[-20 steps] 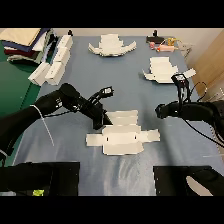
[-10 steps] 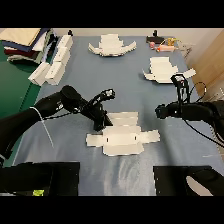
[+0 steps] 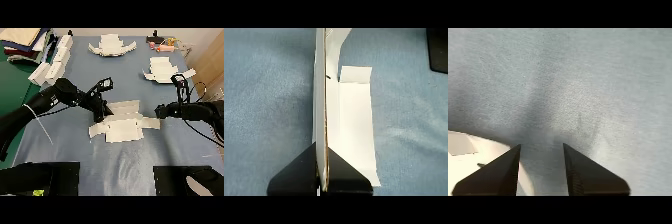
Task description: Fold the box.
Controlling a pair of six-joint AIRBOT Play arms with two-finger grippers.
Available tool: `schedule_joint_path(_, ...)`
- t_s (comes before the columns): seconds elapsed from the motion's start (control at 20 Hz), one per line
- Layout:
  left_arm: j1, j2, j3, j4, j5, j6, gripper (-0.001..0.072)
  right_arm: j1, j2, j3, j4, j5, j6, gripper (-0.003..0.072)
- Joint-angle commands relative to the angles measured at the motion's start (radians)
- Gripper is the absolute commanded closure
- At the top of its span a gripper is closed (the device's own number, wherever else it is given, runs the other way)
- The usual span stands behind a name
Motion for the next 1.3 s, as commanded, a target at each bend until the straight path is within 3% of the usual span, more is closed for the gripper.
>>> schedule_joint_path(0.0,-0.036,0.001,-0.03,0.0,0.06,0.038,0.07,0.0,0.0,0.0,0.028,0.0,0.0,0.026)
schedule_joint_path(0.2,-0.04,0.001,-0.095,0.0,0.098,0.061,0.07,0.0,0.0,0.0,0.033,0.001,0.0,0.026)
schedule_joint_path(1.25,-0.041,0.002,-0.148,0.0,0.092,0.056,0.0701,0.0,0.0,0.0,0.041,-0.001,0.0,0.026)
